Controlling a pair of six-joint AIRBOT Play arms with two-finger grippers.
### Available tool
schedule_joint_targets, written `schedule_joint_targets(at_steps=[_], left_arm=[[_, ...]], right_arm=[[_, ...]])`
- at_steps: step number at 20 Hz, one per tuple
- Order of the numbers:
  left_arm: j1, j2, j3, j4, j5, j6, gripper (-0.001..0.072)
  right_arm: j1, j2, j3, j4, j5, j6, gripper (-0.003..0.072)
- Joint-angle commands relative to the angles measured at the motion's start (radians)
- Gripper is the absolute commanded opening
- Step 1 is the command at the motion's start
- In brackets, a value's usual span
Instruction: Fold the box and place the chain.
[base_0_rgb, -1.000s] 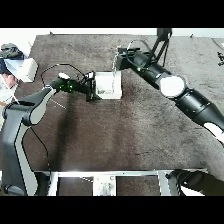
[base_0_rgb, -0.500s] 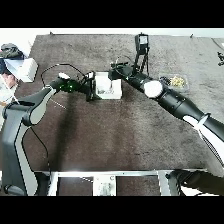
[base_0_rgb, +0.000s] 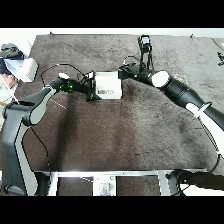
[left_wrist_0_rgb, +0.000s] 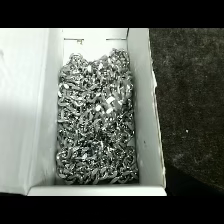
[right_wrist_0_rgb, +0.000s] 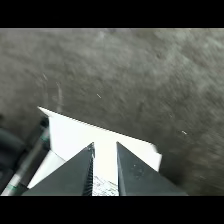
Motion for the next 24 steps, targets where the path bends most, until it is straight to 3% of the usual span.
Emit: schedule_joint_targets(at_steps=[1,11,15,24], left_arm=[[0.001,0.0,0.0,0.0,0.0,0.0,0.0254],[0.001,0.0,0.0,0.0,0.0,0.0,0.0253],[0.001,0.0,0.001,0.0,0.0,0.0,0.0254],[0.001,0.0,0.001,0.0,0.0,0.0,0.0254]], right_arm=[[-0.1,-0.054,0.133,0.045,0.216,-0.109,0.0195],[-0.256,-0.41,0.579,0.275,0.703,-0.402,0.0171],[-0.271,-0.499,0.599,0.403,0.779,-0.521,0.017],[-0.27,-0.549,0.599,0.39,0.888,-0.587,0.017]])
